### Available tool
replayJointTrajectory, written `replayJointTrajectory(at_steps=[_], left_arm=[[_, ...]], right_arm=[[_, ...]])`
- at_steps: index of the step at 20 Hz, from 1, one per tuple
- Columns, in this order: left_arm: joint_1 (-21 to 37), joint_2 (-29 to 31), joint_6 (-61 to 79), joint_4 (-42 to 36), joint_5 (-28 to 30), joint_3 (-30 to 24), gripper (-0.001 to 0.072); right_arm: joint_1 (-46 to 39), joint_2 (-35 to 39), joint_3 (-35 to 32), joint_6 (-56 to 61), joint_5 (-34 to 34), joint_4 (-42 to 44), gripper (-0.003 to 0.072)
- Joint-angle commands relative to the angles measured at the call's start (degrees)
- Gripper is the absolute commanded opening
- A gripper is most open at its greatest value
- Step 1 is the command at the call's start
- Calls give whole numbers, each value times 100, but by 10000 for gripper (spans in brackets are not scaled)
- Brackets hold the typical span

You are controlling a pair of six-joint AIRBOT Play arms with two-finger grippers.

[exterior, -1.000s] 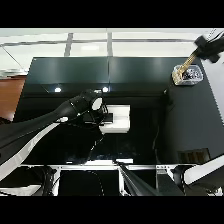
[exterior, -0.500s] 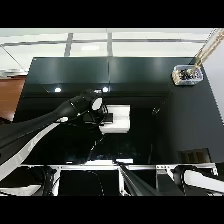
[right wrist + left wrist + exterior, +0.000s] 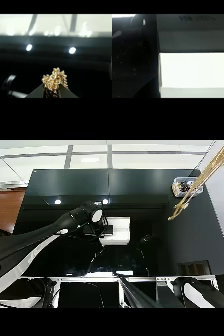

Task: Fold the box and place the chain.

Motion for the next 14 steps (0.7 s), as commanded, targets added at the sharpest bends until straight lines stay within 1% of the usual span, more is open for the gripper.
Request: replayJointTrajectory(at_steps=[1, 3, 4, 8, 11, 14], left_arm=[[0, 2, 2, 2, 7, 2, 28], [0, 2, 2, 4, 7, 2, 28], [0, 2, 2, 4, 7, 2, 27], [0, 2, 2, 2, 0, 2, 28], [0, 2, 2, 4, -2, 2, 28], [-2, 2, 2, 2, -4, 2, 27]], right_arm=[[632, 229, -275, -85, 942, 424, 13], [981, 223, -431, -79, 881, 634, 13], [1134, 223, -555, -81, 741, 804, 13], [1644, 221, -1117, -87, -164, 1331, 13], [1969, 199, -1416, -90, -566, 1421, 13], [2304, 105, -1436, -87, -973, 1423, 13]])
